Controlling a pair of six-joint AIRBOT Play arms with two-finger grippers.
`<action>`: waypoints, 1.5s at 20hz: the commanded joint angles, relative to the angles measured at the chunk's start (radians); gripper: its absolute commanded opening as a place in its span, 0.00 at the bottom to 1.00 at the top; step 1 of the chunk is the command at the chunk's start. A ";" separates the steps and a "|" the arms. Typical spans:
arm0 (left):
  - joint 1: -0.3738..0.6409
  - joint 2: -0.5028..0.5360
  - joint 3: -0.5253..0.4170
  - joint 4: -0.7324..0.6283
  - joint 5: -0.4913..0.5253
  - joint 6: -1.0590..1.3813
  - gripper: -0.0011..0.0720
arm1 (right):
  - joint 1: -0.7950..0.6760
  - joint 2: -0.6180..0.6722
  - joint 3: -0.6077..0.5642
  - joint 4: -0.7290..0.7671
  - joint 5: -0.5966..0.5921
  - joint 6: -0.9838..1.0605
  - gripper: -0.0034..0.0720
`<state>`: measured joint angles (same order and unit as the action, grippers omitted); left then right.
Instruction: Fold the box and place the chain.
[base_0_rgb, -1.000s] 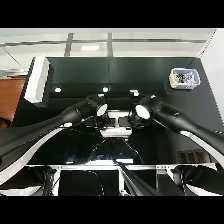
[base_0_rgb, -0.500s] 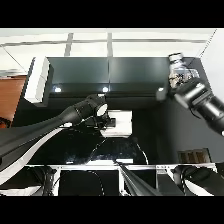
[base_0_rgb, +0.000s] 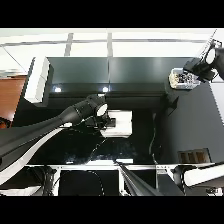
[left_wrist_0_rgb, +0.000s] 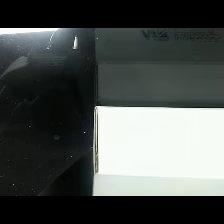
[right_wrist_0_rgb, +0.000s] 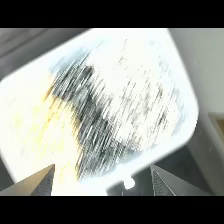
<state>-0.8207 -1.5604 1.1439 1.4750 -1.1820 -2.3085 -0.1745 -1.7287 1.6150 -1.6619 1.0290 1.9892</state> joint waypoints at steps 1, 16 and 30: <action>0.001 0.000 0.000 0.001 -0.005 0.000 0.05 | -0.064 -0.233 0.278 0.061 0.145 -0.021 0.98; 0.001 0.000 0.000 0.000 -0.004 0.000 0.05 | -0.081 -0.248 0.386 0.054 0.240 -0.085 0.06; 0.000 0.000 0.000 -0.026 -0.005 0.000 0.05 | -0.027 0.470 0.370 0.376 0.433 -0.387 0.06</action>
